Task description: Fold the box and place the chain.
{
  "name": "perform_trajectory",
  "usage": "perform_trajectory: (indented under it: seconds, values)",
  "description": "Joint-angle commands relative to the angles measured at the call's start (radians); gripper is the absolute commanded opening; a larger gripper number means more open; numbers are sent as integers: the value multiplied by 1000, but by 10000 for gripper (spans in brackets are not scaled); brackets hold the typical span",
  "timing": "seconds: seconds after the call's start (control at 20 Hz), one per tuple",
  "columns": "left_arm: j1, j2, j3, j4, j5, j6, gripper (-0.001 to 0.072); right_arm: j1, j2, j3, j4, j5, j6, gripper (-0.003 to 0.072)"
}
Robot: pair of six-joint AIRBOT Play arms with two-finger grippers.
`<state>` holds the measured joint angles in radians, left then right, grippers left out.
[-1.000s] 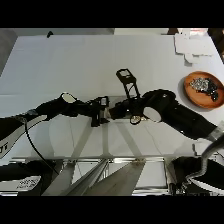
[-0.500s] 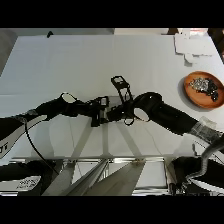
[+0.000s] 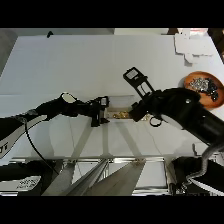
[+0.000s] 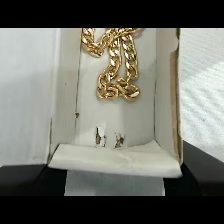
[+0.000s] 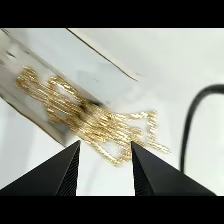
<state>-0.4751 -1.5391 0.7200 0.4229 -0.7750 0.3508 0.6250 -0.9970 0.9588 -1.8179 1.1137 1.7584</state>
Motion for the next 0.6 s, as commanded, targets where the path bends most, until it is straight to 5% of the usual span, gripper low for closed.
perform_trajectory:
  seconds: [0.0, 0.2, 0.45, 0.55]
  values:
    - [0, 1, 0, 0, 0, 0, 284, -84, 56, 0, -6, 105, -192, 360]
    - [0, 1, 0, 0, 0, 0, 284, -271, 54, -21, 150, 52, -380, 372]
    - [0, 1, 0, 0, 0, 0, 284, -396, -19, -109, 304, -4, -734, 549]
    - [0, 1, 0, 0, 0, 0, 284, -396, -86, -117, 364, -21, -817, 549]
